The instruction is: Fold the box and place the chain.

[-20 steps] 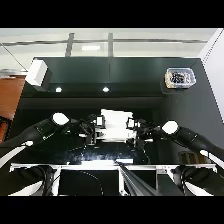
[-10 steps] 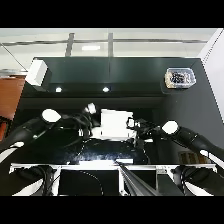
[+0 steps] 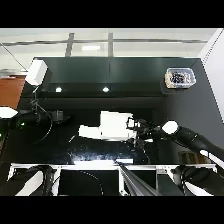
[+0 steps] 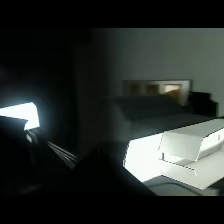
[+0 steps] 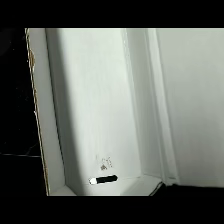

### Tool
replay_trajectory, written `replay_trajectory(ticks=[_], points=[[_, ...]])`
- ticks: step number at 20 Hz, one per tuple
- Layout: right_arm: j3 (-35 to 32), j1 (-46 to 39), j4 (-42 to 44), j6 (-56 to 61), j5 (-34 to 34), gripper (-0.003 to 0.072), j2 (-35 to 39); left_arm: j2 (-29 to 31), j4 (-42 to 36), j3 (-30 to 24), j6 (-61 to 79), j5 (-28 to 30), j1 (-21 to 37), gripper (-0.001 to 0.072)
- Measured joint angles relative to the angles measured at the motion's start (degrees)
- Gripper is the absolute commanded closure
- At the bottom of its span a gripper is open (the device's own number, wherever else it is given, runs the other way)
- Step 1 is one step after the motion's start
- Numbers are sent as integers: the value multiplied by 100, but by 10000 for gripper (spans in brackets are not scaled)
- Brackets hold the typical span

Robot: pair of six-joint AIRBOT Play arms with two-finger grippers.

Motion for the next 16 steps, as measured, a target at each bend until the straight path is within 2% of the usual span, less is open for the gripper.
replay_trajectory(ticks=[5,8,11,15,16], points=[[0,0,0,-2,0,201,0,-903,-295,-348,-326,-732,382,680],[0,0,-2,-2,0,201,0,-1488,-706,-459,2,-841,334,681],[0,0,-2,-2,2,201,0,-1827,-927,-498,175,-656,7,680],[0,0,0,-2,0,201,0,-1978,-1274,-516,299,-227,-767,675],[0,0,0,-2,2,201,0,-1996,-1362,-498,343,-149,-981,585]])
